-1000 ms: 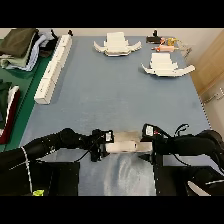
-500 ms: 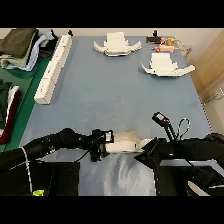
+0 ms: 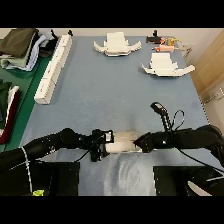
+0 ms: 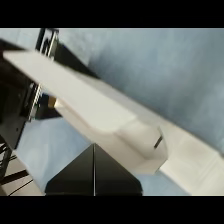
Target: Fold the box.
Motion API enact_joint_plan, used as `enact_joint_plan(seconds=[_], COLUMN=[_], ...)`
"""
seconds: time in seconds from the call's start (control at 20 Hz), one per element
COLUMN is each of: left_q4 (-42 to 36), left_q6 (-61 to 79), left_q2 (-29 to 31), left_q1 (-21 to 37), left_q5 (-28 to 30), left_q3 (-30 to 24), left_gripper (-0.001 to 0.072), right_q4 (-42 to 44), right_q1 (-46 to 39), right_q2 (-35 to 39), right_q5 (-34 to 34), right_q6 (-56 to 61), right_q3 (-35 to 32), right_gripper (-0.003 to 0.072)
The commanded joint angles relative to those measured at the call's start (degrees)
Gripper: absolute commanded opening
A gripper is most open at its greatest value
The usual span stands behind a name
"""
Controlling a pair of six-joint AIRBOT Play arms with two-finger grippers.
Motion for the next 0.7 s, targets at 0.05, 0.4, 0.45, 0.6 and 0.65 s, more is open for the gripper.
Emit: enact_joint_plan(seconds=[0.05, 0.4, 0.45, 0.6, 0.65], left_q4=[0.0, 0.0, 0.0, 0.0, 0.0], left_q6=[0.0, 0.0, 0.0, 0.0, 0.0], left_q2=[0.0, 0.0, 0.0, 0.0, 0.0], left_q1=[0.0, 0.0, 0.0, 0.0, 0.0], left_q5=[0.0, 0.0, 0.0, 0.0, 0.0], left_q3=[0.0, 0.0, 0.0, 0.0, 0.0], left_gripper=[0.0442, 0.0442, 0.0442, 0.0442, 0.0442], right_q4=[-6.8, -7.1, -7.0, -6.9, -6.9], right_q1=[0.0, 0.0, 0.0, 0.1, 0.1], right_q2=[-11.9, -28.3, -30.0, -33.5, -33.9], right_q5=[3.4, 9.0, 9.0, 9.0, 9.0], right_q6=[-0.8, -5.3, -6.1, -8.1, -8.7], right_q3=[9.2, 13.2, 13.2, 13.2, 13.2], right_gripper=[0.0001, 0.0001, 0.0001, 0.0001, 0.0001])
